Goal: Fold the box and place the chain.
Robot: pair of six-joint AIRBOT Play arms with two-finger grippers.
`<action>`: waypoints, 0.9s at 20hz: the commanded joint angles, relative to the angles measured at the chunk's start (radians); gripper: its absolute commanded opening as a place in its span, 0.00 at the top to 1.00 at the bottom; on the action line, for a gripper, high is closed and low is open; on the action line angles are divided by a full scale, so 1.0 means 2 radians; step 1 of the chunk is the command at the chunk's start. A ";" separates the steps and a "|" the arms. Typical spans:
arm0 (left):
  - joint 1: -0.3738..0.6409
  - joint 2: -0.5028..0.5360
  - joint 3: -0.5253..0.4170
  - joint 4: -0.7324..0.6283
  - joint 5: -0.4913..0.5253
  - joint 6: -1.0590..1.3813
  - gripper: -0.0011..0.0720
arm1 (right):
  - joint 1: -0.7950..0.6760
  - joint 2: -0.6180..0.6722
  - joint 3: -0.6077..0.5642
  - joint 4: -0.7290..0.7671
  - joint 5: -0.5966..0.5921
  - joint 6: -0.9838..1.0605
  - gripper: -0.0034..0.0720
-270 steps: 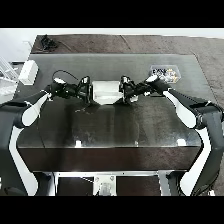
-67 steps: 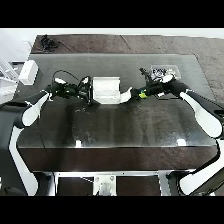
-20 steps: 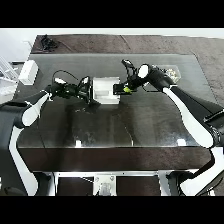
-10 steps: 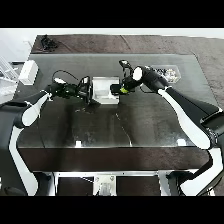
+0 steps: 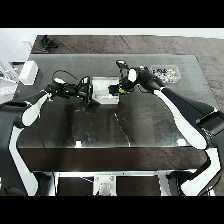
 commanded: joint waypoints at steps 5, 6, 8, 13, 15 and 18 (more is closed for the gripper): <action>0.000 0.000 0.000 0.000 0.000 0.000 0.50 | -0.003 -0.001 0.033 -0.020 0.059 0.013 0.42; 0.000 0.000 0.000 0.000 0.000 0.000 0.50 | -0.003 0.000 0.037 -0.020 0.059 0.014 0.42; 0.000 0.000 0.000 0.000 0.000 0.000 0.50 | -0.003 0.005 0.046 -0.020 0.063 0.014 0.42; 0.000 0.000 0.000 0.000 0.000 0.000 0.50 | -0.002 0.010 0.048 -0.020 0.084 0.019 0.42; 0.000 0.000 0.000 0.000 0.000 0.000 0.50 | -0.002 0.007 0.047 -0.021 0.084 0.019 0.42; 0.000 0.000 0.000 0.000 0.000 0.000 0.50 | -0.002 -0.004 0.047 -0.026 0.077 0.019 0.43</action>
